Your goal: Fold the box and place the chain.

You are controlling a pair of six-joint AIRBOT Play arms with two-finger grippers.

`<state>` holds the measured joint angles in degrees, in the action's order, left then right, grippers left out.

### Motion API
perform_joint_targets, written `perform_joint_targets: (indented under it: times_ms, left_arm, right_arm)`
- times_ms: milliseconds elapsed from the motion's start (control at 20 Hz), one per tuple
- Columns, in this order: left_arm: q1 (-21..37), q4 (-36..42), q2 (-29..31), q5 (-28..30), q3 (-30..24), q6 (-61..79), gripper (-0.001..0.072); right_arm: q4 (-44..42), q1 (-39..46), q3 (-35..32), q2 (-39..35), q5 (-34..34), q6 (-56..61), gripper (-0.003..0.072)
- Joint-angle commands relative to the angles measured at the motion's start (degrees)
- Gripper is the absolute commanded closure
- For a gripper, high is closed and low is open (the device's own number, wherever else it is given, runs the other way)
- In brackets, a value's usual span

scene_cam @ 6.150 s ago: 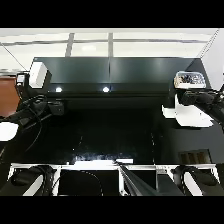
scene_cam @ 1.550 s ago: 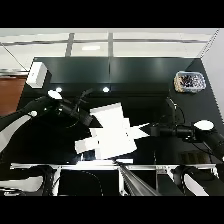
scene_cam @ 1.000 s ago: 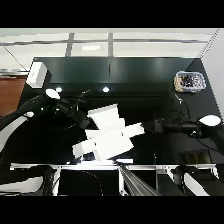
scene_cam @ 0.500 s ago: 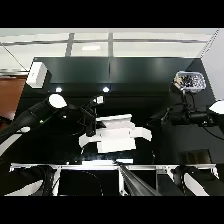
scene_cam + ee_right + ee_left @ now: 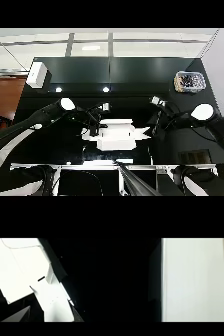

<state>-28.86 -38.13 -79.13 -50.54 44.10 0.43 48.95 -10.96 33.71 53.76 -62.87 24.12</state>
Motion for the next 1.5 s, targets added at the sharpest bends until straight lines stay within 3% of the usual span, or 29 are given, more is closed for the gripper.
perform_joint_targets:
  times_ms: [0,400,650,900,1450]
  left_arm:
    - [-0.07,-0.42,-0.59,0.59,-0.04,0.74,0.0685]
    - [-0.07,-0.42,-0.59,0.57,0.07,0.74,0.0685]
    - [-0.07,-0.44,-0.59,0.59,0.07,0.74,0.0684]
    - [-0.07,-0.44,-0.59,0.57,0.07,0.72,0.0684]
    - [-0.07,-0.44,-0.59,0.57,0.07,0.72,0.0684]
  right_arm:
    - [2.12,-3.87,-3.15,-0.02,3.37,-0.72,0.0075]
    - [2.12,-14.53,-10.32,-0.02,9.55,-4.96,0.0075]
    - [0.76,-21.86,-11.85,0.02,21.44,-8.55,0.0075]
    - [-5.40,-26.47,-11.69,0.00,28.61,-9.07,0.0046]
    - [-1.95,-23.80,-5.70,0.00,25.33,-11.19,0.0047]
